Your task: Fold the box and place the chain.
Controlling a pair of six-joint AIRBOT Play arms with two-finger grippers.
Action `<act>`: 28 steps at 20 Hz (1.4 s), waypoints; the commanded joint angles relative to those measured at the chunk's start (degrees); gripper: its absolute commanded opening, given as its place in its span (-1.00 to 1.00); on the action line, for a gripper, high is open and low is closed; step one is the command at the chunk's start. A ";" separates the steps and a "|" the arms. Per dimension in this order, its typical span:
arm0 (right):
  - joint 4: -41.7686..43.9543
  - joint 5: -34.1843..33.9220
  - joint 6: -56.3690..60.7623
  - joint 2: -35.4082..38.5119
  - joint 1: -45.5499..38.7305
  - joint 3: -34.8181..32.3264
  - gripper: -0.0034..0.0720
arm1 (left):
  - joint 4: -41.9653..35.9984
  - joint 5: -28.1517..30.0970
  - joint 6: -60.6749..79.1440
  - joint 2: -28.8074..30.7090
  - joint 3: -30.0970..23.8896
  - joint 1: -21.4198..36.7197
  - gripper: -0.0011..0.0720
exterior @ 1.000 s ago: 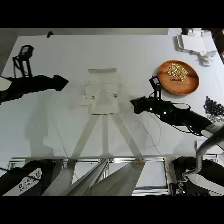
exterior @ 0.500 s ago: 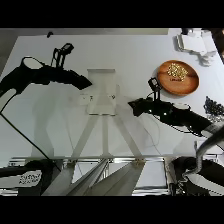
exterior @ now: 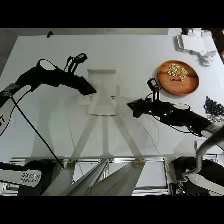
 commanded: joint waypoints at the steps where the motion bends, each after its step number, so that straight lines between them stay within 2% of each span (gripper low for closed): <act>1: 0.02 0.44 0.02 -0.04 0.04 -0.02 -0.88 | -1.90 -1.20 4.48 -0.50 0.09 -0.26 -0.76; 2: -0.02 0.52 0.02 -0.04 0.07 -0.02 -0.88 | -2.36 -0.28 4.81 -0.48 0.09 -0.24 -0.94; 7: -1.40 3.23 0.04 -0.04 0.04 -0.02 -0.86 | -2.34 0.61 5.33 -0.42 0.09 -0.13 -0.94; 10: -1.25 5.51 0.07 0.02 0.04 -0.02 -0.27 | -2.23 0.17 8.92 0.42 0.09 -0.09 -0.94; 13: -1.27 6.08 3.37 0.24 -0.15 -0.02 0.24 | -2.14 -0.17 15.17 5.38 0.09 0.26 -0.96; 15: -1.38 5.97 6.14 1.49 -0.13 0.00 0.31 | -1.05 -0.96 17.46 10.78 0.09 1.11 -0.95; 16: -1.44 5.95 6.62 2.49 -0.13 0.00 0.31 | 0.04 -2.86 17.42 13.11 0.09 1.68 -0.95; 18: -1.42 5.49 7.61 4.76 -0.13 0.00 0.30 | 1.03 -13.44 17.44 16.24 0.04 3.19 -0.96; 20: -1.40 5.42 7.61 7.34 -0.13 0.04 0.30 | 0.98 -22.67 17.46 16.61 -0.33 4.15 -0.97; 21: -1.42 4.83 7.61 8.59 -0.13 0.04 0.30 | 1.05 -23.28 18.05 16.61 -1.49 4.20 -0.97; 25: -1.38 -3.63 7.61 14.73 -0.13 0.04 0.30 | 0.70 -14.80 33.68 15.85 -8.76 2.56 -0.96; 28: -1.40 -13.14 7.56 17.53 -0.13 0.04 0.30 | 0.87 -2.84 35.50 12.81 -10.84 0.66 -0.95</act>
